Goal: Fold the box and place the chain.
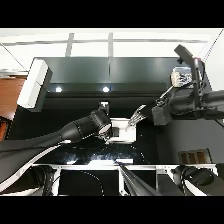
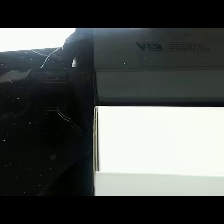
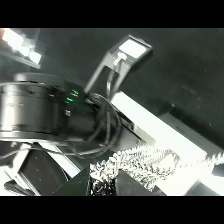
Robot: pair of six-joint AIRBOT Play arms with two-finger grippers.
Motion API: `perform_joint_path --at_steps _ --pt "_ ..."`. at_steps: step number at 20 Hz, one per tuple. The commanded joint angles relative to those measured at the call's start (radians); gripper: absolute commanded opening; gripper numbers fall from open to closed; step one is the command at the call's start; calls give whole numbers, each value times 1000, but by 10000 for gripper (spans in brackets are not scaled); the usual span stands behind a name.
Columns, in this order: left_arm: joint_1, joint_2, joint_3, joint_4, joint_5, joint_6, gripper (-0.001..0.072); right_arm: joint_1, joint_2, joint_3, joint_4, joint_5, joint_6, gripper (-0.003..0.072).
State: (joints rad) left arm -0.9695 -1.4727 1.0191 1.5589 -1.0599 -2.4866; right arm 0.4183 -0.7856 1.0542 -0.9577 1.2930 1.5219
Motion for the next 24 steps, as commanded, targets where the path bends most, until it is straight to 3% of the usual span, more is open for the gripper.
perform_joint_path --at_steps 1,6,10,17,24 --pt "0 -1 0 0 0 0 31 17 -2 -89 -11 -8 46 40" --pt "0 -1 0 0 4 0 31 76 -2 -177 -135 -68 147 40" --pt "0 -1 0 0 3 0 31 77 -16 -179 -78 -83 145 41" --pt "0 -1 0 0 2 0 31 134 -33 -301 -56 -265 158 42" --pt "1 -1 0 0 2 0 31 134 -63 -339 -64 -286 157 42"
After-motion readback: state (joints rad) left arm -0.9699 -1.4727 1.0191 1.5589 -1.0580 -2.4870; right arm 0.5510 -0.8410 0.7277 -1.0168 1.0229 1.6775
